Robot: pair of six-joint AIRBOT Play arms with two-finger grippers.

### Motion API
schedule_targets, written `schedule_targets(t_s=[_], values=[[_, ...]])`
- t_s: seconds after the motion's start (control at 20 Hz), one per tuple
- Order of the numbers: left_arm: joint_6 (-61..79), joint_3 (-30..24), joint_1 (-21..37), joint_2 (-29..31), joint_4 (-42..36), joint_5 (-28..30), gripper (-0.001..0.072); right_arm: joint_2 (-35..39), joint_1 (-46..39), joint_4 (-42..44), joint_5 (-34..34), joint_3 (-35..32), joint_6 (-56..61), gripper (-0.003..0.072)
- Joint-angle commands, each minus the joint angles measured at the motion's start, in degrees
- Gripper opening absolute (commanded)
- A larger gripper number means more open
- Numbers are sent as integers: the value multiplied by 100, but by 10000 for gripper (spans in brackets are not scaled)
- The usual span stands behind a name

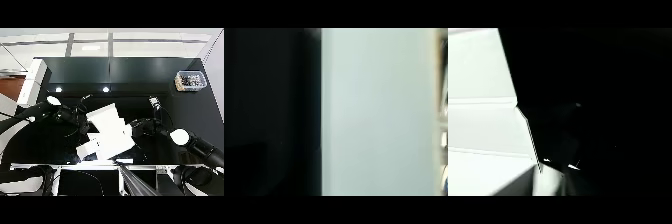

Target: Fold the box and place the chain.

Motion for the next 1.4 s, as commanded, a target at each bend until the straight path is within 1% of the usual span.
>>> schedule_targets(t_s=[0.0, 0.15, 0.25, 0.3, 0.35, 0.4, 0.45, 0.5, 0.55, 0.6, 0.65, 0.75, 0.8, 0.85, 1.0, 1.1, 1.2, 1.35], values=[[92, 101, -57, 0, 205, 4, 30, 2, -92, -42, -22, 13, 2, 716], [98, 476, -114, 31, 660, -42, 28, 177, -702, -721, 437, 302, -2, 711], [389, 758, -310, 170, 1032, 22, 26, 350, -1154, -1558, 785, 647, -7, 711], [708, 874, -505, 361, 1165, 162, 24, 402, -1331, -2068, 894, 828, -28, 711], [903, 903, -800, 680, 1379, 553, 24, 409, -1449, -2573, 977, 970, -74, 711], [1158, 861, -1128, 1014, 1725, 1180, 24, 409, -1506, -3008, 1001, 1040, -105, 711], [1311, 769, -1423, 1296, 2039, 1982, 26, 404, -1513, -3348, 1012, 1043, -138, 711], [1338, 669, -1613, 1469, 2109, 2787, 31, 402, -1513, -3512, 1095, 1040, -308, 711], [1340, 621, -1681, 1488, 1971, 3171, 32, 402, -1513, -3515, 1209, 1040, -588, 711], [1373, 619, -1687, 1429, 1843, 3130, 32, 402, -1508, -3488, 1357, 1040, -876, 711], [1508, 619, -1687, 1342, 1742, 2903, 33, 402, -1484, -3462, 1493, 1040, -1143, 710], [1873, 619, -1687, 1095, 1781, 2138, 33, 402, -1381, -3381, 1740, 1040, -1611, 710], [2015, 619, -1687, 955, 1860, 1882, 33, 400, -1316, -3379, 1814, 1040, -1659, 710], [2024, 619, -1687, 826, 1939, 1755, 32, 396, -1250, -3381, 1858, 1038, -1659, 710], [2022, 619, -1687, 603, 1934, 1849, 30, 306, -1104, -3346, 2092, 1038, -1742, 710], [2020, 619, -1687, 507, 1934, 1978, 31, 208, -1021, -3045, 2262, 992, -2192, 709], [1996, 619, -1687, 481, 1921, 1980, 30, 188, -955, -2562, 2262, 866, -2800, 710], [1646, 619, -1685, 483, 1919, 1939, 30, 188, -942, -2498, 2389, 776, -3003, 709]])
